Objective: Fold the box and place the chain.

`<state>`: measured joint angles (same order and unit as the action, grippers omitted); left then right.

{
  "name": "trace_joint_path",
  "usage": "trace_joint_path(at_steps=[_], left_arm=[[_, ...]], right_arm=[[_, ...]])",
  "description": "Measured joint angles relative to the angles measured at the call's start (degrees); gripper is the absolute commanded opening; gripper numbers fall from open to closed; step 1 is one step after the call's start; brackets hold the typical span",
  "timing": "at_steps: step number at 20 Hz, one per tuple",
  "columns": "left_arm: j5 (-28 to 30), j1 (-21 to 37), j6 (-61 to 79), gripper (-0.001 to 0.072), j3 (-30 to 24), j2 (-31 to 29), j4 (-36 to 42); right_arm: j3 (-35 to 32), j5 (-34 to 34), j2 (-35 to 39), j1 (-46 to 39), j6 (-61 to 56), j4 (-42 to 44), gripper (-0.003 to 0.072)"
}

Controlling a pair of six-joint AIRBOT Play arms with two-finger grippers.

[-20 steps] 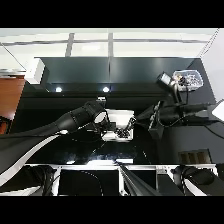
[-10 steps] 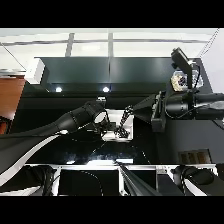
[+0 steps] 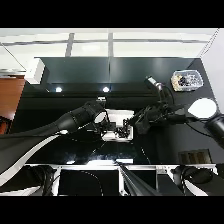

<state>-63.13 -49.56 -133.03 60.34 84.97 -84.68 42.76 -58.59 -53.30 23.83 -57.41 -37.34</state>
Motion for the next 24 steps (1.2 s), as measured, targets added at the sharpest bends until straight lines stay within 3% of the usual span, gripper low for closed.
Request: trace_joint_path(at_steps=[1,2,6,13,14,16,17,24], left_arm=[[0.0,0.0,0.0,0.003,0.0,0.0,0.02],[-0.02,0.02,0.0,0.003,0.0,0.0,0.09],[-0.35,0.0,-0.04,0.003,0.0,0.0,0.83],[-0.33,0.02,-0.94,0.003,0.0,0.0,1.36],[-0.33,0.02,-1.33,0.0069,0.0,0.0,1.36],[-0.2,0.02,-1.92,0.0367,0.15,0.0,1.4],[-0.13,0.0,-2.16,0.0431,0.46,0.0,1.4],[-3.52,0.02,5.31,0.043,5.25,-2.08,-0.33]], right_arm=[[-0.31,0.46,-0.57,0.22,-0.79,-0.13,0.0361],[-0.46,0.68,-0.96,0.28,-1.29,-0.15,0.0538],[0.61,-2.99,-1.05,-3.54,-2.67,-2.75,0.0536],[3.23,-13.03,3.8,-17.64,-3.15,-5.7,0.0536],[3.32,-14.21,4.26,-18.95,-3.17,-5.84,0.0536],[3.45,-15.93,4.81,-20.65,-3.28,-6.1,0.0536],[3.48,-16.48,4.98,-21.16,-3.28,-6.12,0.0536],[3.54,-17.86,5.4,-22.43,-3.28,-6.25,0.0536]])
